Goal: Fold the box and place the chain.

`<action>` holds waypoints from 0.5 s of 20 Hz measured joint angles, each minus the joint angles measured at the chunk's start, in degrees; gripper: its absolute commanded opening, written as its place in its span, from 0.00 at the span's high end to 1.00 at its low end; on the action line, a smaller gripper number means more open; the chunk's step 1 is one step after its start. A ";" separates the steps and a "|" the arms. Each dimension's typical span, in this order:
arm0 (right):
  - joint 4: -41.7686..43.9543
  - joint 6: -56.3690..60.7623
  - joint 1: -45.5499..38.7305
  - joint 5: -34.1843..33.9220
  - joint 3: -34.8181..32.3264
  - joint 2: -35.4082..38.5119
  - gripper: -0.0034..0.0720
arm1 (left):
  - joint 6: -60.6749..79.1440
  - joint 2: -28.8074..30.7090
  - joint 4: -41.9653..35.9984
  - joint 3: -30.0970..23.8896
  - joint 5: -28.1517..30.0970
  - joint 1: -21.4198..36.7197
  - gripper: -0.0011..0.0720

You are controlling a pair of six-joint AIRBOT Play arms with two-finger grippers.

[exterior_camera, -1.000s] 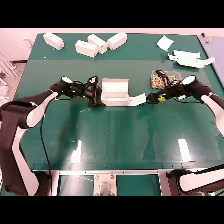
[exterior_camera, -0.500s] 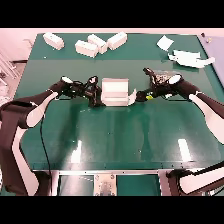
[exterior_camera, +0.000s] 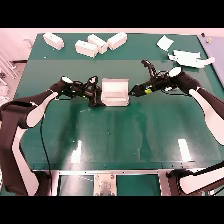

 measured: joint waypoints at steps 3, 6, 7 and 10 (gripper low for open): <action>-0.07 0.20 0.07 1.18 0.26 0.00 0.31 | 0.00 0.02 0.00 0.00 -0.02 0.00 0.34; -0.09 0.33 0.20 1.88 0.35 0.00 0.31 | 0.00 0.02 0.00 0.00 -0.02 0.00 0.34; -0.09 0.63 0.28 2.03 0.37 0.00 0.31 | 0.00 0.00 0.00 0.00 -0.02 0.00 0.34; -0.44 1.62 0.94 2.21 0.37 0.00 0.31 | 0.00 0.02 0.00 0.00 -0.02 0.00 0.34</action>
